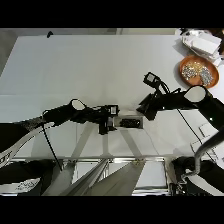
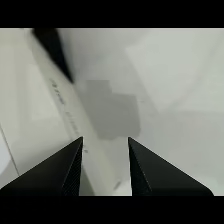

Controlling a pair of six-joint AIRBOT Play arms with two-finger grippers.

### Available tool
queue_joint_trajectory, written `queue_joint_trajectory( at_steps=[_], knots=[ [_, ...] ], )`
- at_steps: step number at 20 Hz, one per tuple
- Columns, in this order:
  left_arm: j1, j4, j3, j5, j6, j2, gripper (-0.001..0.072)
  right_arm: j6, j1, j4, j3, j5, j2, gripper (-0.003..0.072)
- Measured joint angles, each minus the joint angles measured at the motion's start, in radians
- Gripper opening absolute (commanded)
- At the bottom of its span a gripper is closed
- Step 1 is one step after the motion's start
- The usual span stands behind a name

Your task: Fold the box and place the chain.

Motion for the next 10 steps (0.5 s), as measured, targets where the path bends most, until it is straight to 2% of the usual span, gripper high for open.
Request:
queue_joint_trajectory(
  at_steps=[3,10],
  knots=[
    [0.0,0.0,0.0,0.0,0.0,0.0,0.0476,-0.029,0.068,-0.031,-0.001,0.041,0.014,0.0317],
    [0.0,0.0,0.0,0.0,0.0,0.0,0.0476,-0.041,0.161,-0.127,-0.002,0.042,0.023,0.0317]
  ],
)
